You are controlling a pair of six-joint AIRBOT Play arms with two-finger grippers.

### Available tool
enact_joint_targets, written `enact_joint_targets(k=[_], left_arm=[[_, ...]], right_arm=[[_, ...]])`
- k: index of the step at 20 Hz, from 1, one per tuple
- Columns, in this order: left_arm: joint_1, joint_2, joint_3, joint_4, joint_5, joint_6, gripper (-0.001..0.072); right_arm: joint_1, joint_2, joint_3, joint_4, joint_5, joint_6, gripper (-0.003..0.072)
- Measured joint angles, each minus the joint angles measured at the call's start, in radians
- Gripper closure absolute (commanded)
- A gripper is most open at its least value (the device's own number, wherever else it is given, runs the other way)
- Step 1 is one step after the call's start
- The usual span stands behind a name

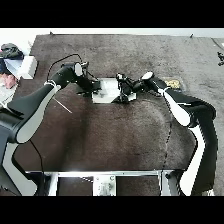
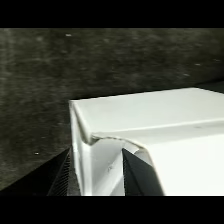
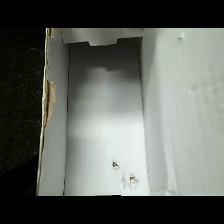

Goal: Fold the box and place the chain.

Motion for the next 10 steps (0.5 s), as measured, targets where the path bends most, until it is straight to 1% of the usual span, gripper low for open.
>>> enact_joint_targets(k=[5, 6, 7, 10], left_arm=[[-0.033, -0.023, 0.023, 0.117, -0.026, -0.08, 0.0368], [-0.04, -0.026, 0.026, 0.14, -0.028, -0.092, 0.0408], [-0.045, -0.027, 0.029, 0.161, -0.029, -0.106, 0.0426], [-0.057, -0.031, 0.035, 0.217, -0.031, -0.145, 0.0426]], right_arm=[[0.0, 0.0, 0.0, 0.0, 0.0, 0.0, 0.042], [0.0, 0.0, 0.0, 0.0, 0.0, 0.0, 0.0421], [0.0, 0.0, 0.0, 0.0, 0.0, 0.0, 0.0421], [0.0, 0.0, 0.0, 0.0, 0.0, 0.0, 0.0421]])
